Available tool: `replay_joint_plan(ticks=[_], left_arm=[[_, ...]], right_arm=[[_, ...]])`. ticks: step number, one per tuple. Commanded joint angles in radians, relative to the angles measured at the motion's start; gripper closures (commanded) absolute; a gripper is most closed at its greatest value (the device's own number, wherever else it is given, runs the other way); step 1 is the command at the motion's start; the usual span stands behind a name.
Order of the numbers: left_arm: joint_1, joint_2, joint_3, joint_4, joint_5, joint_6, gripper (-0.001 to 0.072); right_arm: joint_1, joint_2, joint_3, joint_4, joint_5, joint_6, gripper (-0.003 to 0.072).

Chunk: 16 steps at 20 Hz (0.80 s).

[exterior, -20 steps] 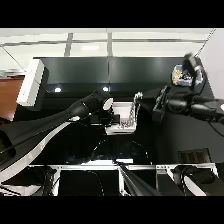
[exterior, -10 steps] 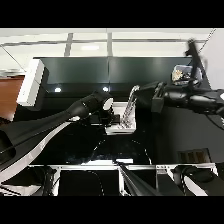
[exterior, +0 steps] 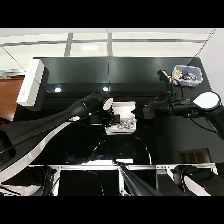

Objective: Fold the box and place the chain.

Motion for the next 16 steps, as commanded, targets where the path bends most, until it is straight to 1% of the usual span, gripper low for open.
replay_joint_plan(ticks=[1,5,8,12,16], left_arm=[[0.000,0.000,0.000,0.000,0.001,0.000,0.0680],[0.000,0.000,0.000,-0.015,0.000,0.000,0.0680],[0.001,0.000,0.000,-0.022,-0.001,0.002,0.0680],[0.005,0.000,0.006,-0.014,0.020,0.007,0.0680],[-0.009,0.002,0.056,0.017,0.007,0.006,0.0678]], right_arm=[[-0.060,0.007,0.029,-0.076,0.069,0.011,0.0262],[-0.225,0.066,0.051,-0.225,0.197,0.047,0.0263],[-0.284,0.068,0.050,-0.314,0.294,0.067,0.0263],[-0.286,0.068,0.049,-0.301,0.298,0.066,0.0263],[-0.286,0.068,0.049,-0.310,0.316,0.066,0.0263]])
